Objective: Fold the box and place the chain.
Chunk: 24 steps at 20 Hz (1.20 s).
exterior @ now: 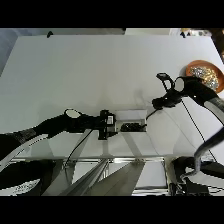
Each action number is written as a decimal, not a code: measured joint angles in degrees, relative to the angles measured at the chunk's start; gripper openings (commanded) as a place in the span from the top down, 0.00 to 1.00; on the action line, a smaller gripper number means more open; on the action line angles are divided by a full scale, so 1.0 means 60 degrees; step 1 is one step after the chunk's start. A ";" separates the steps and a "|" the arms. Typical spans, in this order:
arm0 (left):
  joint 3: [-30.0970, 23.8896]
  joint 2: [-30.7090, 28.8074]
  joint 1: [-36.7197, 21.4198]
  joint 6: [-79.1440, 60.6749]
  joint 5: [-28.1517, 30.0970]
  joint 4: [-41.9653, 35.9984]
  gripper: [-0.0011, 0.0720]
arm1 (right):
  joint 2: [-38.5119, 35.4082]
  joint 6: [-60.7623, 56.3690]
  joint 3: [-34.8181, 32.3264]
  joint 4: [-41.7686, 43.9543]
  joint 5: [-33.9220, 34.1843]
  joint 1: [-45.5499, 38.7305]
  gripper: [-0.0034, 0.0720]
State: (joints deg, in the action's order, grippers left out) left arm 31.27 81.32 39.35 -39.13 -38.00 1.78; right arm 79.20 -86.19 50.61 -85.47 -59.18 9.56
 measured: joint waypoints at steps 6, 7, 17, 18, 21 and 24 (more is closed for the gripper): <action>0.0000 0.0000 0.0000 -0.0004 0.0000 -0.0004 0.80 | 0.0011 -0.0510 -0.0004 -0.0175 -0.0011 0.0000 0.53; 0.0000 0.0000 0.0000 0.0000 0.0000 -0.0004 0.80 | 0.0011 -0.0579 -0.0004 -0.0197 -0.0018 0.0000 0.53; 0.0000 0.0000 0.0000 -0.0004 0.0004 -0.0004 0.80 | 0.0211 -0.0914 -0.0004 -0.0372 -0.0040 0.0000 0.57; 0.0000 0.0000 0.0000 0.0000 0.0004 -0.0004 0.80 | 0.0259 -0.0922 -0.0004 -0.0386 -0.0040 0.0000 0.61; 0.0000 0.0000 0.0000 0.0000 0.0004 -0.0004 0.80 | 0.0331 -0.0925 0.0004 -0.0499 -0.0044 -0.0011 0.84; 0.0000 0.0000 0.0000 0.0000 0.0000 0.0000 0.80 | 0.0313 -0.0772 -0.0007 -0.0514 -0.0026 -0.0007 0.93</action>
State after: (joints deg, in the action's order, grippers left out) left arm 31.27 81.32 39.35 -39.13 -38.00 1.78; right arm 81.08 -90.83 50.57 -88.55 -59.33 9.52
